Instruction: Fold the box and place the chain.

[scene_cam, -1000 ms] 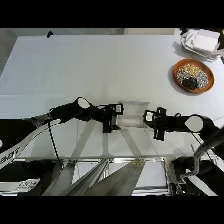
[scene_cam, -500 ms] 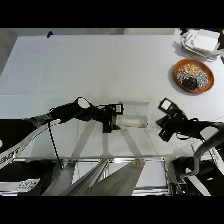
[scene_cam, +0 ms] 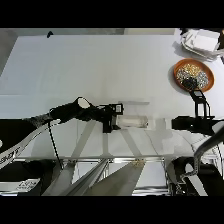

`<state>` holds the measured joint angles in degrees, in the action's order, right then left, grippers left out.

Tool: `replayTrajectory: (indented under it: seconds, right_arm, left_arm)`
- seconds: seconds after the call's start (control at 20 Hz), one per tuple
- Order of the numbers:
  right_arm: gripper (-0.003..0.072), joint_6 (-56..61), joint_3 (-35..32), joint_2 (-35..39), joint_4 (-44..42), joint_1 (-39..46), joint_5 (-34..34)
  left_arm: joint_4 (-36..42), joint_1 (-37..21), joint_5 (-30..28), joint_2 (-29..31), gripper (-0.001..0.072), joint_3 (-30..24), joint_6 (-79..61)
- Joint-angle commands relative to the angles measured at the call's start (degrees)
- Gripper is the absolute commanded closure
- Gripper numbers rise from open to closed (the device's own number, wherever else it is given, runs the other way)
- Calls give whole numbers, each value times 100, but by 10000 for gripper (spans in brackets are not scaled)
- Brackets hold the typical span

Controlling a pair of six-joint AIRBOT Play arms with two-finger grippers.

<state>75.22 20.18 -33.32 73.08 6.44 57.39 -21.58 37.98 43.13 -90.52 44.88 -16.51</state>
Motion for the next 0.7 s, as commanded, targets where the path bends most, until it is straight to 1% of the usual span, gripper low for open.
replayTrajectory:
  seconds: [0.0, 0.15, 0.25, 0.4, 0.65]
  right_arm:
    - [674, -590, -11, -767, -1084, 160, 24]
    - [674, -1003, -11, -1751, -1622, 160, -57]
    - [674, -1318, -11, -2175, -1982, 160, -48]
    - [674, -1644, -11, -2422, -2323, 160, 7]
    - [670, -1993, -11, -2441, -2830, 160, 17]
  left_arm:
    - [-2, -2, -2, 4, 346, -2, -2]
    - [0, -2, -2, 4, 346, -2, 0]
    - [0, -2, -2, 4, 346, -2, 0]
    - [0, -2, -2, 4, 346, -2, -2]
    - [0, -2, -2, 4, 346, -2, -2]
